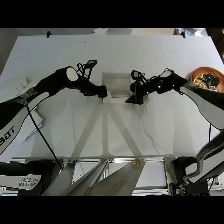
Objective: Fold the box and place the chain.
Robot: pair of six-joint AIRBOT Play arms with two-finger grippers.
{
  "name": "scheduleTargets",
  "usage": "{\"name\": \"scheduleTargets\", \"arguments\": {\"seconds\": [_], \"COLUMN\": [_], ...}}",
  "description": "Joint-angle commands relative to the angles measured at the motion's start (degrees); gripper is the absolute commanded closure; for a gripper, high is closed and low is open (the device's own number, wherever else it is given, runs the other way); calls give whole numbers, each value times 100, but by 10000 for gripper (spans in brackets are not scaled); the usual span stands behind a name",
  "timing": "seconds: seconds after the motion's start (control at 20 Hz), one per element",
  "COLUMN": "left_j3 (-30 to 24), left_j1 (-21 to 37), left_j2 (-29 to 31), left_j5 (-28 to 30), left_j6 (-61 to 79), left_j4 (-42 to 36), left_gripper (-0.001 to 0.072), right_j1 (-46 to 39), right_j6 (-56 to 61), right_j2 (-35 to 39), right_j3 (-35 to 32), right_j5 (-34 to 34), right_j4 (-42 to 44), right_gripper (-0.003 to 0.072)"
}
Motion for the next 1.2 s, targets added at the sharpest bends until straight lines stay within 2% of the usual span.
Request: {"name": "scheduleTargets", "arguments": {"seconds": [0.0,0.4,0.6,0.65,0.7,0.85,1.15], "left_j3": [455,892,1169,1204,1246,1355,1718], "left_j1": [-197,-511,-612,-612,-612,-614,-719], "left_j2": [-111,-466,-568,-573,-586,-647,-1069], "left_j5": [-310,-1027,-1185,-1231,-1285,-1360,-1976], "left_j6": [-704,-1725,-2009,-2120,-2122,-2140,-2334], "left_j4": [896,1665,1668,1672,1681,1731,1847], "left_gripper": [153,154,157,205,215,216,218], "right_j1": [-2,-2,-2,-2,-2,-2,-2], "right_j6": [0,0,0,0,0,0,0], "right_j2": [4,4,4,4,4,4,4], "right_j3": [0,0,0,0,0,0,0], "right_j5": [13,11,11,11,11,13,13], "right_j4": [-7,-7,-7,-7,-7,-7,-7], "right_gripper": [228,228,228,228,228,228,228]}}
